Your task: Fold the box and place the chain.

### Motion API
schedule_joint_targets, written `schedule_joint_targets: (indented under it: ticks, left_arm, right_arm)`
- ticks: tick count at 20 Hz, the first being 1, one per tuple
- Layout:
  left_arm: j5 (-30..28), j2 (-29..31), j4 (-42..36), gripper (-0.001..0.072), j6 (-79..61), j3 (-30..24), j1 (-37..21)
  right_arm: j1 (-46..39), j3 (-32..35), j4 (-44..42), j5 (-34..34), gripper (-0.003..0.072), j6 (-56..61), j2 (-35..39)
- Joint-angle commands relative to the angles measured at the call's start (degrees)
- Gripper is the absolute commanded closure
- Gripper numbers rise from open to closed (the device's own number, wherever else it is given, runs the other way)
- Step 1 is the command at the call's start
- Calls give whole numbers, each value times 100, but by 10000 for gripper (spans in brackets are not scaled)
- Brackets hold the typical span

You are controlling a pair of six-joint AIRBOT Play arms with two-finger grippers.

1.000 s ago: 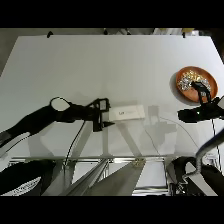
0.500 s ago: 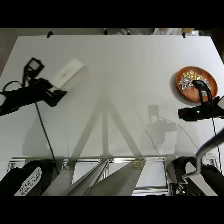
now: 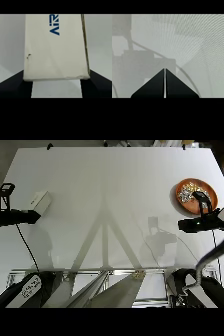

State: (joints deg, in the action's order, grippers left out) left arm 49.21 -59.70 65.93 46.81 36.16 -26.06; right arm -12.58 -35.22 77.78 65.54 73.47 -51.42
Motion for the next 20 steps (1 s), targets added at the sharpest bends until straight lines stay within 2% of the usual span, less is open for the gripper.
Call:
schedule_joint_targets:
  ticks: [1,2,6,7,11,16,19,20]
  left_arm:
    - [107,-380,227,200,275,-48,-103]
    - [203,-424,229,65,275,-57,-103]
    - [398,-437,229,49,323,-63,-103]
    - [448,-433,229,6,402,-63,-103]
    - [595,26,345,11,472,-63,-98]
    - [614,1377,549,12,514,-63,-94]
    - [1008,2232,431,17,516,-63,199]
    - [1196,2472,448,43,483,-63,393]
  right_arm:
    - [-4,2,-2,2,666,0,-2]
    - [-4,2,0,7,666,0,-2]
    - [-4,2,-2,20,666,2,-2]
    - [-4,2,-2,22,666,2,-2]
    - [-4,2,-2,24,666,2,-2]
    - [-4,2,-2,28,666,9,-2]
    - [-4,2,0,192,666,2,0]
    - [-4,2,0,223,666,2,0]
